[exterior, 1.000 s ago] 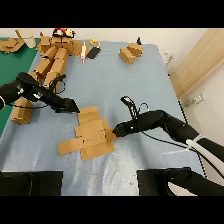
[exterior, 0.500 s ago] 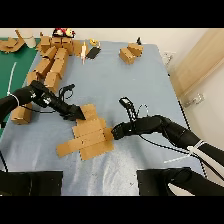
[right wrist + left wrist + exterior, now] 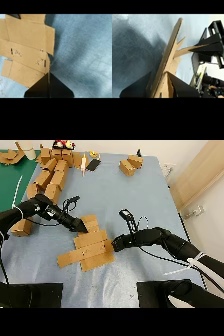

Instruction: Fold the box.

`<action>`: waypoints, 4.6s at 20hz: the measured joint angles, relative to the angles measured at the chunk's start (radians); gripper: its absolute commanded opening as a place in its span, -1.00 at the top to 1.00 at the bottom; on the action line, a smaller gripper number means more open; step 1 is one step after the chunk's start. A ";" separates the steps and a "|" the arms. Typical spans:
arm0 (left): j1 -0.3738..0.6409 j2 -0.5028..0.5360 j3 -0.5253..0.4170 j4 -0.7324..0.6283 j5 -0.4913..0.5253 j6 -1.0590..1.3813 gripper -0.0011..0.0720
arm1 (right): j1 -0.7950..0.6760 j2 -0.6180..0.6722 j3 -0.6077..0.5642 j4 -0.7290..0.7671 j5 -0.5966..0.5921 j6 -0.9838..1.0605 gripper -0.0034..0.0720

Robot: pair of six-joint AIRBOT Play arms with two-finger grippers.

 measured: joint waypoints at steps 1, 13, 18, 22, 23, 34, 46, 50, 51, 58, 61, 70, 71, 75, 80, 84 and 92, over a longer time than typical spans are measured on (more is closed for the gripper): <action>0.000 0.000 0.000 -0.001 0.000 0.006 0.17 | 0.000 0.000 0.000 -0.002 0.000 0.000 0.90; 0.033 0.000 0.000 -0.006 -0.024 0.037 0.52 | 0.000 0.000 0.000 -0.041 -0.004 0.029 0.90; 0.013 0.000 0.000 -0.009 -0.032 0.069 0.94 | 0.000 0.000 0.000 -0.044 -0.003 0.036 0.89; -0.010 0.000 0.000 -0.025 -0.039 0.142 0.94 | -0.001 0.000 0.000 -0.045 0.001 0.048 0.28; -0.011 0.000 0.000 -0.033 -0.029 0.158 0.94 | -0.003 0.000 0.000 -0.046 0.001 0.068 0.28; -0.138 0.050 0.006 -0.084 0.041 0.303 0.94 | -0.262 0.014 0.075 -0.199 -0.016 0.421 -0.37; -0.373 0.293 -0.144 -0.077 0.396 0.585 0.94 | -0.451 0.012 0.134 -0.225 -0.095 0.489 -0.36; -0.386 0.325 -0.220 -0.078 0.438 0.653 0.94 | -0.455 0.011 0.134 -0.227 -0.097 0.490 -0.36; -0.389 0.328 -0.233 -0.078 0.446 0.661 0.94 | -0.455 0.011 0.134 -0.227 -0.097 0.491 -0.36; -0.442 0.335 -0.272 -0.080 0.457 0.706 0.94 | -0.455 0.011 0.134 -0.227 -0.093 0.492 -0.36; -0.452 0.335 -0.277 -0.078 0.458 0.714 0.94 | -0.455 0.011 0.134 -0.227 -0.093 0.492 -0.36; -0.456 0.338 -0.277 -0.066 0.461 0.721 0.94 | -0.455 0.011 0.134 -0.227 -0.093 0.492 -0.36; -0.456 0.338 -0.273 -0.062 0.461 0.721 0.94 | -0.455 0.011 0.134 -0.227 -0.093 0.492 -0.36; -0.456 0.338 -0.261 -0.055 0.430 0.722 0.94 | -0.455 -0.005 0.134 -0.227 -0.093 0.492 -0.36; -0.456 0.338 -0.257 -0.057 0.416 0.724 0.94 | -0.455 -0.037 0.134 -0.226 -0.093 0.492 -0.36; -0.456 0.337 -0.256 -0.058 0.412 0.724 0.94 | -0.455 -0.044 0.134 -0.224 -0.093 0.492 -0.36; -0.456 0.315 -0.259 -0.068 0.404 0.719 0.94 | -0.455 -0.046 0.134 -0.223 -0.095 0.492 -0.36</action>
